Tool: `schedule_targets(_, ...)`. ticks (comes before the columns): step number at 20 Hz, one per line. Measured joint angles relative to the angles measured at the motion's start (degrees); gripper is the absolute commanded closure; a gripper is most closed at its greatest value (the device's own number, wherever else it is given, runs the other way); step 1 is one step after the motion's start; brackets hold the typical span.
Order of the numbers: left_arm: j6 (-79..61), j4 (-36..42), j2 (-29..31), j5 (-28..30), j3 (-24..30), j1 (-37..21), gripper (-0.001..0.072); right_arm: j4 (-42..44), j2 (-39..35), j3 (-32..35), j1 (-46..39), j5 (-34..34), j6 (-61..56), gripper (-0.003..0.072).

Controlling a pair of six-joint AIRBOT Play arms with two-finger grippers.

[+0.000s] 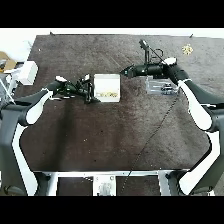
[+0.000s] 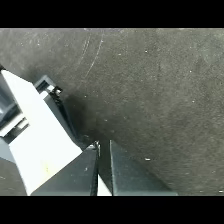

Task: Fold the box and place the chain.

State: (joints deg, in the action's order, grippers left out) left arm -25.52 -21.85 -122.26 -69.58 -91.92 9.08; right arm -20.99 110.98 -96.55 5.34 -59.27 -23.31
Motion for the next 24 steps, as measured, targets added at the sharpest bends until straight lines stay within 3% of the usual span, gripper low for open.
schedule_targets(5, 0.0, 0.0, 0.0, 0.0, 0.0, 0.0, 0.0546, 2.5, 1.9, -0.6, -0.1, -5.9, 10.8, 0.0569)
schedule_targets(6, 0.0, 0.0, 0.0, 0.0, 0.0, 0.0, 0.0546, 3.0, 2.0, -0.7, -0.1, -7.6, 12.8, 0.0458)
schedule_targets(14, 0.0, 0.0, 0.0, 0.0, 0.0, 0.0, 0.0546, 2.4, 0.8, 0.3, 0.2, -16.6, 20.8, 0.0462)
schedule_targets(24, 0.0, 0.0, 0.0, 0.0, 0.0, 0.0, 0.0546, -0.7, -3.5, 6.5, 5.0, -9.9, 30.8, 0.048)
